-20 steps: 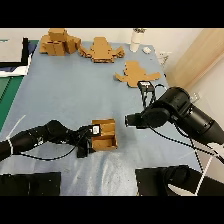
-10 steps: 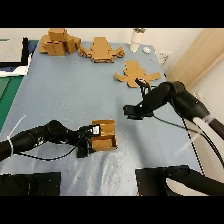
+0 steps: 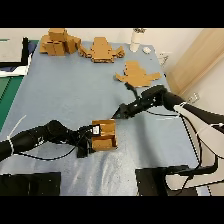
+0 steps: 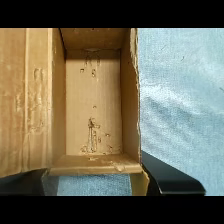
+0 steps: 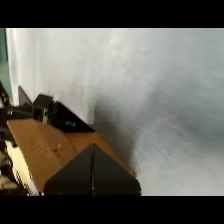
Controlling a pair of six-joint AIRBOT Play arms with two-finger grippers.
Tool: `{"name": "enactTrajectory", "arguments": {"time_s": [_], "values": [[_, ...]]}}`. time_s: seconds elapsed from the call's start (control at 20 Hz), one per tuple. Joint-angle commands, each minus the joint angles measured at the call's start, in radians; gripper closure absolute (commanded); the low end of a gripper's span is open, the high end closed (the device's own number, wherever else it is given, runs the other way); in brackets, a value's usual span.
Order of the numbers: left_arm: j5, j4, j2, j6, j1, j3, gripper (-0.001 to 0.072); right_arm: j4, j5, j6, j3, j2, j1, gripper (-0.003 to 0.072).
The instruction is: Fold the box.
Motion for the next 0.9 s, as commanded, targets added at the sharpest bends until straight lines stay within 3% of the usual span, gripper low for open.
{"name": "enactTrajectory", "arguments": {"time_s": [0.0, 0.5, 0.85], "values": [[0.0, 0.0, 0.0, 0.0, 0.0, 0.0, 0.02, 0.034, -0.018, -0.157, -0.059, 0.014, 0.095, 0.0681], [0.0, 0.0, 0.0, 0.0, 0.0, 0.0, 0.02, -0.146, 0.145, -0.197, -0.233, 0.359, 0.256, 0.0681], [0.0, 0.0, 0.0, 0.0, 0.0, 0.0, 0.02, -0.509, 0.455, -0.085, -0.303, 0.53, 0.525, 0.0681]]}}
